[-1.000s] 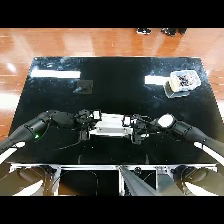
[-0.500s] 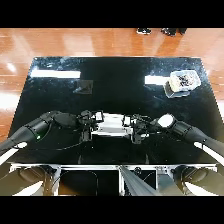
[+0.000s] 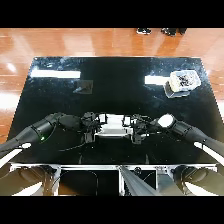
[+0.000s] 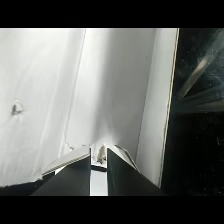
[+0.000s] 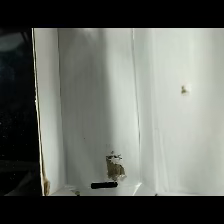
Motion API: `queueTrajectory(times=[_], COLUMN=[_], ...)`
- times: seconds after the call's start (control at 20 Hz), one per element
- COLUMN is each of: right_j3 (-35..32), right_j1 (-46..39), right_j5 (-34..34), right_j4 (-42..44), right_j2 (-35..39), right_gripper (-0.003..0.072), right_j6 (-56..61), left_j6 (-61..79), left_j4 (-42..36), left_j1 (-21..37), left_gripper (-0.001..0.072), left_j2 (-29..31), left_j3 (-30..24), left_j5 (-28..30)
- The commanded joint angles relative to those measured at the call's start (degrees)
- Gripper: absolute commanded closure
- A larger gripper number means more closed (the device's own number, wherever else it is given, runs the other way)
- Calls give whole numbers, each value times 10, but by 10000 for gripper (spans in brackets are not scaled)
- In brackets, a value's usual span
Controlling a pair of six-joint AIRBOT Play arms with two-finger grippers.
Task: Fold the box and place the chain.
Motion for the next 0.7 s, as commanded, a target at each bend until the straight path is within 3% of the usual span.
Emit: queueTrajectory(times=[0.0,0.1,0.2,0.25,0.3,0.35,0.45,0.6,0.65], right_j3=[0,0,0,0,0,0,0,0,0], right_j1=[0,0,0,0,0,0,0,0,0], right_j5=[0,0,0,0,0,0,0,0,0], right_j4=[1,1,1,1,1,1,1,1,1], right_j2=[0,0,0,0,0,0,0,0,0], right_gripper=[129,129,129,129,129,129,129,129,129], right_j6=[0,0,0,0,0,0,0,0,0], left_j6=[1,1,1,1,1,1,1,0,-1], left_j4=[0,0,0,0,0,0,-1,2,3], left_j1=[-3,-3,-3,-3,-3,-3,-3,-3,-2], left_gripper=[470,309,326,405,419,416,295,546,685], left_j2=[-2,-2,-2,-2,-2,-2,-2,-2,-1], left_j3=[1,1,1,1,2,2,2,8,12], left_j5=[-3,-3,-2,-2,-2,-2,-6,-12,-7])
